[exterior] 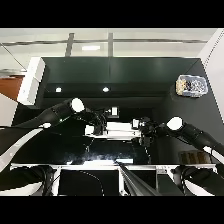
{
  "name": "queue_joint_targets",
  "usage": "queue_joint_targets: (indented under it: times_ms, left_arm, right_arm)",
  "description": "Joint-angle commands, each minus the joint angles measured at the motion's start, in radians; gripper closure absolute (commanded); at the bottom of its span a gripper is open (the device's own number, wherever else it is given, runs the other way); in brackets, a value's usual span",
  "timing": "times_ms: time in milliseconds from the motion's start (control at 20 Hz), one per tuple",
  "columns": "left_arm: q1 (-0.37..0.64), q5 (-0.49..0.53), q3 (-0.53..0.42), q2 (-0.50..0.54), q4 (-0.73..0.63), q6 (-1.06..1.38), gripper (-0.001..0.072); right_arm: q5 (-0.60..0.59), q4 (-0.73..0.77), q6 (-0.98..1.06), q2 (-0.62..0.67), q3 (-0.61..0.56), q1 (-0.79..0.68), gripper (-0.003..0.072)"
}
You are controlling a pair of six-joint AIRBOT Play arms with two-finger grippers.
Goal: Fold the box and place the chain.
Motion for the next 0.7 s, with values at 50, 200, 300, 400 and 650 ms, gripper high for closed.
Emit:
queue_joint_targets:
  times_ms: [50, 200, 300, 400, 650]
  left_arm:
    - [0.014, 0.002, 0.001, 0.064, 0.082, -0.072, 0.0282]
    - [0.055, -0.026, 0.001, 0.144, 0.225, -0.260, 0.0281]
    - [0.092, -0.100, 0.000, 0.203, 0.299, -0.360, 0.0282]
    - [0.123, -0.179, 0.000, 0.262, 0.413, -0.516, 0.0292]
    - [0.150, -0.374, -0.007, 0.404, 0.364, -0.772, 0.0678]
  right_arm:
    - [0.006, -0.002, 0.000, 0.000, 0.000, 0.000, 0.0213]
    - [0.005, -0.002, 0.000, 0.000, 0.000, 0.000, 0.0212]
    - [0.005, -0.003, 0.000, 0.000, 0.000, 0.000, 0.0212]
    - [0.005, -0.004, 0.000, 0.000, 0.000, 0.000, 0.0212]
    - [0.005, -0.003, 0.000, 0.000, 0.000, 0.000, 0.0212]
